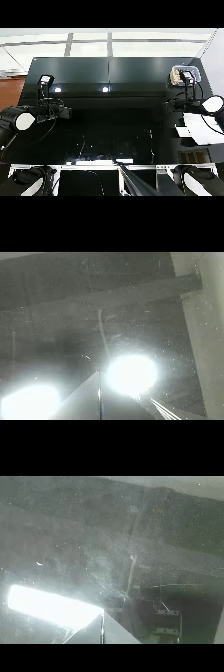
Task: Fold the box and place the chain.
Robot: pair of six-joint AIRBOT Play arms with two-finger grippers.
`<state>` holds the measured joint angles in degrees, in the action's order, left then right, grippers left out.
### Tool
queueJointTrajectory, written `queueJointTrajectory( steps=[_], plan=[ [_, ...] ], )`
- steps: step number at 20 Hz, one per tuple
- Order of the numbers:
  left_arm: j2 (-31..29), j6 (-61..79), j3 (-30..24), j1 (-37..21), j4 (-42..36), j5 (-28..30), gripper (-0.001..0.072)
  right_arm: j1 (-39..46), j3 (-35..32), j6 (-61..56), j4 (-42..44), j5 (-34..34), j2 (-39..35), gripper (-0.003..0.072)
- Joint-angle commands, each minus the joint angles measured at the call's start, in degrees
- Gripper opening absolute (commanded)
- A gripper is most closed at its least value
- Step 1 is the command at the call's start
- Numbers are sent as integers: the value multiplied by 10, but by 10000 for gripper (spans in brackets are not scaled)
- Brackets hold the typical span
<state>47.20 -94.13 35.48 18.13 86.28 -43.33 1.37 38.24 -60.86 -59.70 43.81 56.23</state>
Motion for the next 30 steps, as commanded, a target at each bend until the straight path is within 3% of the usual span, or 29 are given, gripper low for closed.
queueJointTrajectory(
  steps=[1,4,6,7,9,12,14,17,19,23,28,29,30],
  plan=[
    [0,0,0,0,-9,16,31,-1,0,-2,30,-3,0,18],
    [0,0,0,0,-17,38,31,-1,0,-1,72,-87,1,35],
    [1,0,0,0,-17,68,34,-1,0,0,71,-152,3,720],
    [2,0,0,0,-17,82,128,3,2,-3,55,-162,3,720],
    [2,0,0,0,-11,101,720,55,32,-107,-70,-147,8,720],
    [3,0,0,0,-11,98,714,229,103,-248,-282,-105,42,720],
    [5,0,0,0,-15,95,714,368,138,-253,-285,-87,82,720],
    [6,-2,0,0,-15,95,714,529,199,-221,-209,-17,167,720],
    [6,-2,0,0,-15,94,714,576,260,-99,-133,67,236,720],
    [6,-2,0,0,-15,82,714,591,374,34,-123,257,359,720],
    [6,-4,0,0,-18,54,714,587,390,106,-102,323,395,719],
    [6,-4,0,0,-18,53,713,588,390,106,-104,334,393,529],
    [6,-4,0,0,-18,53,713,587,390,106,-111,341,390,425]
  ],
)
